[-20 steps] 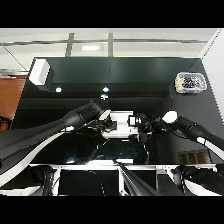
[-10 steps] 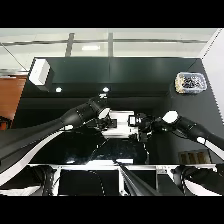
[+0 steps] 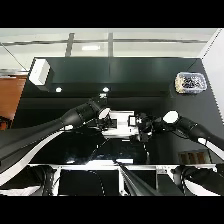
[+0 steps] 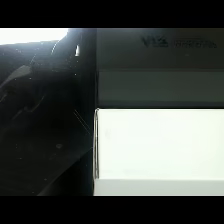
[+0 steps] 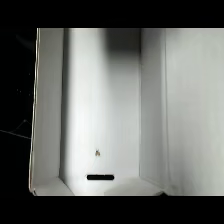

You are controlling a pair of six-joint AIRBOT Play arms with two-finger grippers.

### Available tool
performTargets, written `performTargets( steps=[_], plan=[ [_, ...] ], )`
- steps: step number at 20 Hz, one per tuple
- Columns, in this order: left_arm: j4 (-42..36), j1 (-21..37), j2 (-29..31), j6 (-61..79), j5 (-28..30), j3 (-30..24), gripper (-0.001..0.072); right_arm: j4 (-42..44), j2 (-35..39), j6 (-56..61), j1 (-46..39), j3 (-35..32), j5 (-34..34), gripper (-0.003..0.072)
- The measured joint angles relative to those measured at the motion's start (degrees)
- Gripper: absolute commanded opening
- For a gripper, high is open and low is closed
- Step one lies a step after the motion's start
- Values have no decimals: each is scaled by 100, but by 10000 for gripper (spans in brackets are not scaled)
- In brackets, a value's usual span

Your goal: Fold the box and place the chain.

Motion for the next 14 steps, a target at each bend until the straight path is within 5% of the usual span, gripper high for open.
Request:
performTargets(
  steps=[7, 9, 11, 13, 14],
  plan=[
    [0, 0, 0, -2, -2, 0, 29, -531, 490, 348, -190, 0, 391, 679],
    [0, 0, 0, -4, -4, 0, 30, -525, 529, 382, -203, 0, 437, 439],
    [0, 0, 0, -7, -7, 0, 30, -466, 549, 402, -212, 0, 481, 433],
    [0, 0, 0, -9, -7, 0, 29, -321, 562, 411, -212, 0, 503, 216],
    [2, 0, 0, -11, -9, 0, 30, -223, 562, 428, -212, 0, 518, 205]
  ],
)
